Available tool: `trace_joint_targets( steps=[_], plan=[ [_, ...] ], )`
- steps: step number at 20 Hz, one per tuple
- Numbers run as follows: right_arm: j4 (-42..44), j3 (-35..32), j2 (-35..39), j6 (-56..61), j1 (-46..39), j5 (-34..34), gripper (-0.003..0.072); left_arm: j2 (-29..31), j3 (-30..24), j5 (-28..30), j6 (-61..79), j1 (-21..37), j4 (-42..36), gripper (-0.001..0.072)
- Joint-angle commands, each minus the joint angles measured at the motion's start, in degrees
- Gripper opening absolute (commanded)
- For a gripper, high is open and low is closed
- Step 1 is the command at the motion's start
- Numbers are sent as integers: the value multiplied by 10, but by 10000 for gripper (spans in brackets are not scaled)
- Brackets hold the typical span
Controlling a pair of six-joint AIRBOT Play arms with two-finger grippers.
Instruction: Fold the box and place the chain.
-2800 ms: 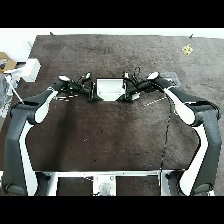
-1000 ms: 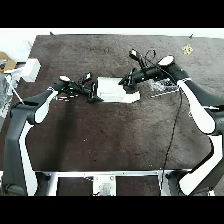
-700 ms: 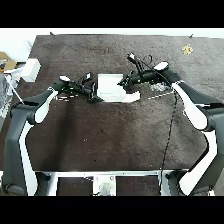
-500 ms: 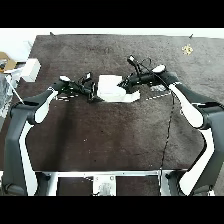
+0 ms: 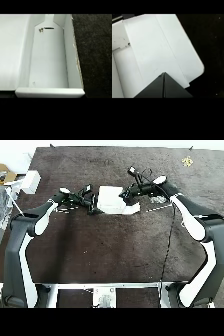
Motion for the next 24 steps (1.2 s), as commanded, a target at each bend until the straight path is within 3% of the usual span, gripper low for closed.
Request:
trace_joint_targets(
  steps=[1,5,8,9,10,11,14,15,16,22,23,24],
  plan=[
    [4,1,47,-10,-2,11,5,0,1,-1,-1,1,0,401],
    [-120,-3,129,52,-2,78,4,0,1,-1,-1,1,0,401],
    [-213,-56,182,65,9,54,5,0,1,-1,-1,1,0,401],
    [-231,-77,188,62,13,38,90,0,1,-1,-1,1,0,401],
    [-249,-98,188,56,16,17,460,0,1,-1,-1,1,0,401],
    [-257,-127,188,30,20,-20,665,0,1,-1,-1,1,0,401],
    [-250,-185,176,-72,23,-81,659,0,1,0,-1,1,0,401],
    [-243,-189,166,-77,23,-81,579,0,1,-1,-1,1,0,401],
    [-233,-188,156,-79,23,-79,557,0,1,-1,-1,1,0,401],
    [-132,-187,113,-187,23,-82,547,0,1,0,-1,1,0,401],
    [-128,-187,108,-187,23,-85,455,0,1,0,-1,1,0,401],
    [-123,-187,103,-187,23,-92,444,0,1,0,-1,1,0,401]
  ],
)
